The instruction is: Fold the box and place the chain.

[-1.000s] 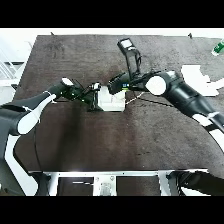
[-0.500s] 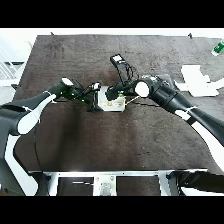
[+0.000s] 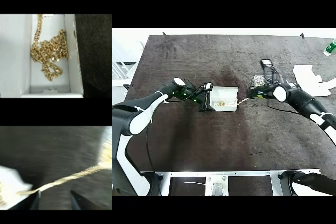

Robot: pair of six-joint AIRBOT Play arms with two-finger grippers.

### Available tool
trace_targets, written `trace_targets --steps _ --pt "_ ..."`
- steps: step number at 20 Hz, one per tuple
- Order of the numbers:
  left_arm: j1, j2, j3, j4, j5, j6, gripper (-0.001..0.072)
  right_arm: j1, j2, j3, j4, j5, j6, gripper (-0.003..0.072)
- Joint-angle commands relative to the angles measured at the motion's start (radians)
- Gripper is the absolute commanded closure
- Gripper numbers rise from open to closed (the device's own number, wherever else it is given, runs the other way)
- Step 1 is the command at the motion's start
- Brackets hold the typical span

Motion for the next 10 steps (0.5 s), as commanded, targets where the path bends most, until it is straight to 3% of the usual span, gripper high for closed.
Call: trace_targets --steps 1,4,10 --pt "0.0 0.0 0.001 0.0 0.0 0.0 0.0167 -0.124 -0.014 -0.135 0.049 -0.251 0.113 0.0108" --pt "0.0 0.0 0.001 0.0 0.0 0.0 0.0167 -0.145 -0.103 -0.13 0.133 -0.328 0.113 0.0108" --pt "0.0 0.0 0.001 0.0 0.0 0.0 0.0167 -0.128 -0.242 -0.057 0.233 -0.377 0.112 0.0108"
